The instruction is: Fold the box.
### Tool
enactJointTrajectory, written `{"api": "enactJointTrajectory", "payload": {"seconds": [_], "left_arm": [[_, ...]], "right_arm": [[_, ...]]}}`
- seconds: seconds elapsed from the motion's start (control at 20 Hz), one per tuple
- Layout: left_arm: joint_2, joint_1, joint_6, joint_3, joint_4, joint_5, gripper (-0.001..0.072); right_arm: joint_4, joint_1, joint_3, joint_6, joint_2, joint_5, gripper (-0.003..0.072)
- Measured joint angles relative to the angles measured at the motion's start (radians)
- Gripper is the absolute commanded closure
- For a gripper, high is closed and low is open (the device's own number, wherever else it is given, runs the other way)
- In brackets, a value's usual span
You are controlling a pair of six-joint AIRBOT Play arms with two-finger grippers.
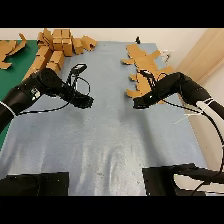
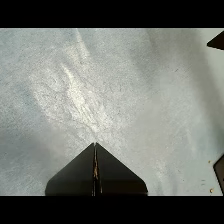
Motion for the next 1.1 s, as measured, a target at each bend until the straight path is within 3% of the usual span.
{"api": "enactJointTrajectory", "payload": {"seconds": [0.6,0.65,0.8,1.1], "left_arm": [[0.0,0.0,0.0,0.0,0.0,0.0,0.0698],[0.0,0.0,0.0,0.0,0.0,0.0,0.0698],[0.0,0.0,0.0,0.0,-0.001,0.008,0.0698],[-0.001,0.0,-0.007,0.0,-0.004,0.108,0.0698]], "right_arm": [[-0.036,-0.014,0.016,0.048,0.0,0.037,0.0679],[-0.081,-0.035,0.036,0.074,0.0,0.063,0.0593],[-0.188,-0.161,0.143,0.149,-0.026,0.147,0.0219],[-0.257,-0.453,0.407,0.167,-0.242,0.175,0.0218]]}}
